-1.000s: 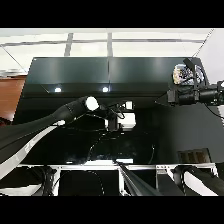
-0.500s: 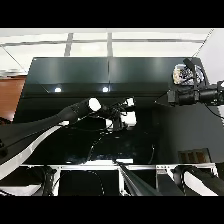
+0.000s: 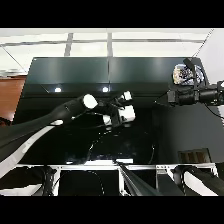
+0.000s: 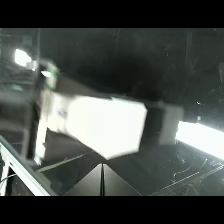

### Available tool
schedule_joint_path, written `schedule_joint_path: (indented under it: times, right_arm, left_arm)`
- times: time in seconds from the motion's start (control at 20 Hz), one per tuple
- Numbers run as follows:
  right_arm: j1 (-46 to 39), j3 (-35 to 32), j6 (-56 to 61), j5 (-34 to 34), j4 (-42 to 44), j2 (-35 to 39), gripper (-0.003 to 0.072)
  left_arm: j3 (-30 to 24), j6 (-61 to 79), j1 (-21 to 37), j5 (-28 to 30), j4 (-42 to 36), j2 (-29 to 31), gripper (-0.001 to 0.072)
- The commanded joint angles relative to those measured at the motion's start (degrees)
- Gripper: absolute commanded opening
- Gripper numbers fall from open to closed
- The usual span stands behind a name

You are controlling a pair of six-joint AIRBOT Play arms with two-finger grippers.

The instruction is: Fold the box and place the chain.

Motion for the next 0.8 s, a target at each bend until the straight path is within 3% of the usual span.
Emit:
schedule_joint_path:
  times: [0.0, 0.2, 0.4, 0.55, 0.75]
  right_arm:
    - [-0.02, 0.04, 0.0, 0.0, 0.0, 0.02, 0.0013]
    - [-0.02, 0.04, 0.0, 0.0, 0.0, 0.02, 0.0013]
    - [-0.02, 0.04, 0.07, 0.02, 0.04, 0.02, 0.0013]
    - [-0.02, 0.04, 0.66, 0.04, 0.15, 0.02, 0.0014]
    - [-0.02, 0.04, 0.57, 0.09, -0.09, 0.02, 0.0014]
  left_arm:
    - [0.04, -12.61, 5.86, -1.14, 14.23, 4.94, 0.0289]
    - [0.04, -27.39, 22.67, -5.11, 25.05, 7.3, 0.029]
    - [1.88, -37.7, 42.93, -3.23, 26.21, 5.79, 0.0289]
    - [8.68, -39.32, 53.75, -2.97, 26.27, 0.7, 0.029]
    - [25.24, -39.3, 60.26, -7.82, 26.32, -12.26, 0.0289]
